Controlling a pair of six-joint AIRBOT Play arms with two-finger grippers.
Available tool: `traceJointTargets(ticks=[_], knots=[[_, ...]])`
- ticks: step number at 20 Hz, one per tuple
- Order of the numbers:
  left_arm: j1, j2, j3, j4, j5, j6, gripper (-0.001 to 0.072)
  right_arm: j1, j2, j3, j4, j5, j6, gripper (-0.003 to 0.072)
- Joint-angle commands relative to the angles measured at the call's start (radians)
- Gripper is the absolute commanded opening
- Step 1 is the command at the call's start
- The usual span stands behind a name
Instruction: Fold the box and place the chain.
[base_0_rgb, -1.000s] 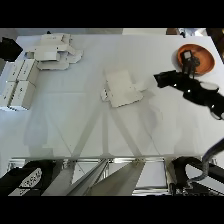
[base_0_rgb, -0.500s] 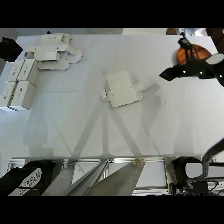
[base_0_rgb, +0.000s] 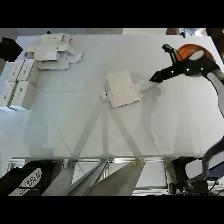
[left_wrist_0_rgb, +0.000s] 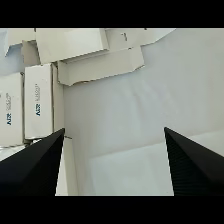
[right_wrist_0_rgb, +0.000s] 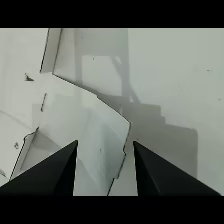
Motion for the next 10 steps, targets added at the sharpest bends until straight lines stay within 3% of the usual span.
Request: traceJointTargets(ticks=[1, 3, 7, 10], knots=[[0.001, 0.0, 0.001, 0.001, 0.0, 0.0, 0.072, 0.024, -0.023, 0.022, 0.013, 0.014, -0.019, 0.0334], [0.001, 0.0, 0.001, 0.0, 0.0, 0.0, 0.072, 0.032, -0.024, 0.021, 0.01, 0.015, -0.022, 0.0286], [0.001, -0.001, 0.001, 0.0, 0.0, 0.0, 0.072, 0.053, -0.027, 0.021, 0.004, 0.027, -0.021, 0.0011], [0.001, 0.0, 0.001, 0.0, 0.0, 0.0, 0.072, 0.062, -0.025, 0.022, 0.005, 0.018, -0.029, 0.0013]])
